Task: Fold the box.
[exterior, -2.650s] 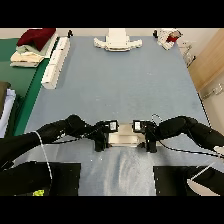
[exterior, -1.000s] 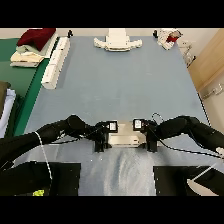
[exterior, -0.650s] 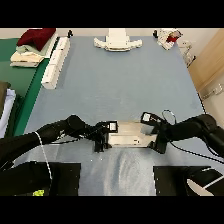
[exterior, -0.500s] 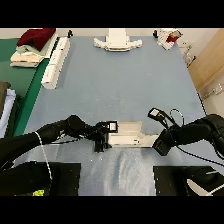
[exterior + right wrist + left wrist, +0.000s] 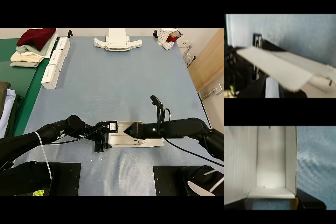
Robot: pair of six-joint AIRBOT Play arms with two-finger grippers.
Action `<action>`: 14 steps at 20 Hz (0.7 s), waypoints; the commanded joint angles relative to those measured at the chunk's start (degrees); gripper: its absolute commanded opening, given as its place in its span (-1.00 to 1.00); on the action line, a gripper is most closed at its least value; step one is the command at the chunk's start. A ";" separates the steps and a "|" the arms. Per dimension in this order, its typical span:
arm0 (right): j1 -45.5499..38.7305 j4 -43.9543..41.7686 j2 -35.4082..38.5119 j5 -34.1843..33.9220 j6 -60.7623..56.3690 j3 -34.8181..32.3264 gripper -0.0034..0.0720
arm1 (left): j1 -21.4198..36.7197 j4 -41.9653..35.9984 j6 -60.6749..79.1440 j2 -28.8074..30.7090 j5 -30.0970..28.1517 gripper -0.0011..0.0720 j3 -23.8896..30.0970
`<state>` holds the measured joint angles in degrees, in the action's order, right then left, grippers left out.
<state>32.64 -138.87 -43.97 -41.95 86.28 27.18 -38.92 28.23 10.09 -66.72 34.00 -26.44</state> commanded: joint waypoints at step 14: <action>-0.63 2.40 -20.24 7.43 -1.11 4.96 -0.34 | -0.02 0.00 -0.02 -0.02 -0.02 0.46 0.00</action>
<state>32.03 -137.38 -63.33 -34.44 84.95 31.99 -38.92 28.21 10.04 -66.72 33.98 -26.41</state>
